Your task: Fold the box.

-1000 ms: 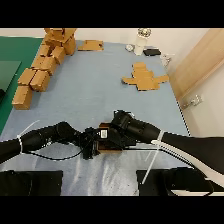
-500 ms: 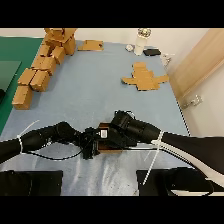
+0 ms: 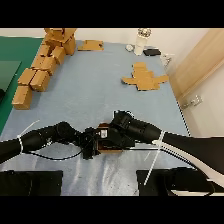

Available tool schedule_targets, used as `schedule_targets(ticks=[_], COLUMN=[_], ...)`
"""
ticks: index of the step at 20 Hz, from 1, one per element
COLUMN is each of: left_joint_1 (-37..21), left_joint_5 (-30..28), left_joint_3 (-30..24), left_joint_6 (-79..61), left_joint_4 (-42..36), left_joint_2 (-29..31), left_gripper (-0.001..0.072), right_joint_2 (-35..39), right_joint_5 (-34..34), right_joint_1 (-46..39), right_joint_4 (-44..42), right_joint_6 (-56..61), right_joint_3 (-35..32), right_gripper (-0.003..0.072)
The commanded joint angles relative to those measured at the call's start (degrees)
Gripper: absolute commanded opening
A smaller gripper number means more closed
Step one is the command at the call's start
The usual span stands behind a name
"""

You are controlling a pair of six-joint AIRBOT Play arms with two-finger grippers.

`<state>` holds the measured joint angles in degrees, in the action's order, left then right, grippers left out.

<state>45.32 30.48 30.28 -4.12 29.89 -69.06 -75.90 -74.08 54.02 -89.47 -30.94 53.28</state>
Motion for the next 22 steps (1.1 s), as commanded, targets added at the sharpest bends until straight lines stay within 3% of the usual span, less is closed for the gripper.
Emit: schedule_targets(ticks=[1, 6, 13, 15, 17, 19, 22], left_joint_1=[0.00, 0.00, 0.00, 0.00, 0.00, 0.00, 0.00], left_joint_5=[0.04, 0.04, 0.04, 0.04, 0.04, 0.04, 0.04], left_joint_3=[0.02, 0.02, 0.02, 0.02, 0.02, 0.02, 0.02], left_joint_6=[-0.17, -0.17, -0.17, -0.17, -0.17, -0.17, -0.17], left_joint_4=[0.09, 0.09, 0.09, 0.09, 0.09, 0.09, 0.09], left_joint_2=[0.00, 0.00, 0.00, 0.00, 0.00, 0.00, 0.00], left_gripper=[0.0522, 0.0522, 0.0521, 0.0521, 0.0522, 0.0521, 0.0521], right_joint_2=[0.74, 4.50, 15.93, 17.81, 18.23, 18.25, 17.99], right_joint_5=[-2.99, -3.04, -3.54, -8.04, -15.19, -16.87, -7.78], right_joint_1=[0.04, 0.04, 0.00, -0.13, -0.31, -3.61, -8.98], right_joint_4=[0.15, -0.46, 0.74, 5.05, 12.70, 13.97, 6.69], right_joint_6=[-0.13, -0.15, 1.07, 2.62, 2.97, 0.22, -9.09], right_joint_3=[0.00, 0.11, 0.11, 0.11, 0.09, 0.09, 0.09], right_gripper=[0.0450, 0.0436, 0.0431, 0.0261, 0.0004, 0.0004, 0.0004])
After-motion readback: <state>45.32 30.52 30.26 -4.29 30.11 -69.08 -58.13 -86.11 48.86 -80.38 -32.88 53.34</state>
